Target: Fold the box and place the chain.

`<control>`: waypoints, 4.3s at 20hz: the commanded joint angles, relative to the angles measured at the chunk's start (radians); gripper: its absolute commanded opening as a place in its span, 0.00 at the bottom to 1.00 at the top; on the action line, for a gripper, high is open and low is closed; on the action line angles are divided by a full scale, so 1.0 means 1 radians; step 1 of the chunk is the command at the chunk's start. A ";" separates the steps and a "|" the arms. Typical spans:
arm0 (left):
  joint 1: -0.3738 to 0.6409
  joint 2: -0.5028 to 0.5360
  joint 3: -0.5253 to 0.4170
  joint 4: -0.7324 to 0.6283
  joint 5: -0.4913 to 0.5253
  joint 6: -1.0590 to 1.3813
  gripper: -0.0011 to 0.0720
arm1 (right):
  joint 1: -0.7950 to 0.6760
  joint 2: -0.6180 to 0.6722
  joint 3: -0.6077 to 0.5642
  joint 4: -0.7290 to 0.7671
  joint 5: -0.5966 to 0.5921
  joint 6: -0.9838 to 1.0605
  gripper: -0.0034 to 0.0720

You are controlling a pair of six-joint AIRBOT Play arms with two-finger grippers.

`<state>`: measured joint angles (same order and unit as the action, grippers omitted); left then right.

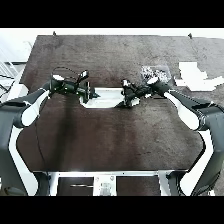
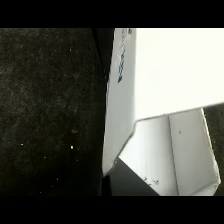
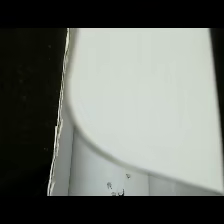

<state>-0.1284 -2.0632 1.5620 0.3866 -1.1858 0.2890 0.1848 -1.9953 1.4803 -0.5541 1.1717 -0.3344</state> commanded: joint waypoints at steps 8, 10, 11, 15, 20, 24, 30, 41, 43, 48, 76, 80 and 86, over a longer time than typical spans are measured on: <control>0.000 0.001 0.000 0.000 0.000 0.000 0.04 | 0.001 -0.005 0.011 -0.027 0.000 0.044 0.81; 0.000 0.001 0.000 0.000 0.000 0.000 0.04 | 0.001 -0.005 0.011 -0.027 0.000 0.044 0.81; 0.000 0.001 0.000 0.000 0.000 0.000 0.04 | 0.001 -0.005 0.011 -0.027 0.000 0.044 0.81; 0.000 0.001 0.000 0.000 0.000 0.000 0.04 | 0.001 -0.005 0.011 -0.027 0.000 0.045 0.81; 0.000 0.001 0.000 0.000 0.000 0.000 0.04 | 0.000 -0.005 0.011 -0.026 0.001 0.046 0.81; 0.000 0.001 0.000 0.000 0.000 0.000 0.04 | 0.000 -0.005 0.011 -0.026 0.001 0.046 0.81; 0.000 0.001 0.000 0.000 0.000 0.000 0.04 | -0.008 -0.005 -0.006 -0.004 0.001 0.098 0.81; 0.000 0.001 0.000 0.000 0.000 0.000 0.04 | -0.008 -0.005 -0.006 -0.005 0.001 0.098 0.81; 0.000 0.001 0.000 0.000 0.000 0.000 0.04 | -0.008 -0.005 -0.006 -0.005 0.001 0.099 0.81; 0.000 0.001 0.000 0.000 0.000 0.000 0.04 | -0.007 -0.005 -0.006 -0.005 0.001 0.099 0.81; 0.110 0.082 0.025 -0.061 -0.226 -0.019 0.83 | -0.007 -0.005 -0.006 -0.005 0.001 0.099 0.81; 0.135 0.116 0.046 -0.071 -0.281 -0.071 0.38 | -0.007 -0.005 -0.006 -0.005 0.001 0.099 0.81; 0.126 0.186 0.041 -0.055 -0.314 -0.132 0.03 | -0.007 -0.005 -0.006 -0.005 0.001 0.099 0.81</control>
<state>0.0006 -1.9129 1.6054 0.3195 -1.4998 0.2062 0.1768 -1.9999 1.4742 -0.5591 1.1721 -0.2356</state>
